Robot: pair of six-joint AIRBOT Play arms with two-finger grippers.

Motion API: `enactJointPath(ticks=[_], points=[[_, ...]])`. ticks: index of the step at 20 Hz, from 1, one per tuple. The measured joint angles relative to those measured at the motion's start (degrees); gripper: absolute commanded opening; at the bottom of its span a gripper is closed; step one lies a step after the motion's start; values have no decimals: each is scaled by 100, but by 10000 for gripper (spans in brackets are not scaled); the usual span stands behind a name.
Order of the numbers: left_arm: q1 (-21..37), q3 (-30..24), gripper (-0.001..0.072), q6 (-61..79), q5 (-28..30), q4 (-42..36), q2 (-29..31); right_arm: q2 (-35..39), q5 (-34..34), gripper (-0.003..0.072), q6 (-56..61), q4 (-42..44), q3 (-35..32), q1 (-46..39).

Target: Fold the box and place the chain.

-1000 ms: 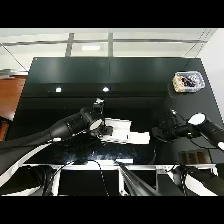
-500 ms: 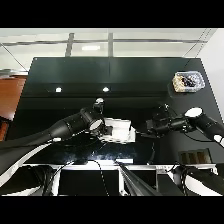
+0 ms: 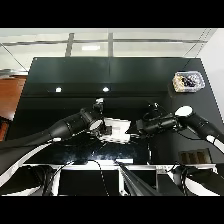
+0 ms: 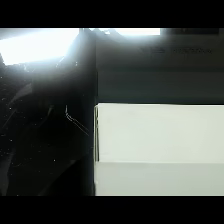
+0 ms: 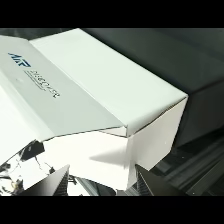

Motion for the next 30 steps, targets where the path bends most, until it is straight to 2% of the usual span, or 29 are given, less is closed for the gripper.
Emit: enactJointPath(ticks=[11,19,22,30], points=[[0,0,31,-9,-4,9,0,0,-330,466,146,39,17,208],[0,0,31,2,-4,2,0,0,-769,466,680,-527,81,789],[0,0,31,-2,-7,7,0,0,-1071,466,1191,-1047,308,1143],[0,0,31,-2,-4,0,0,-2,-1283,465,3644,-3473,1117,2120]])
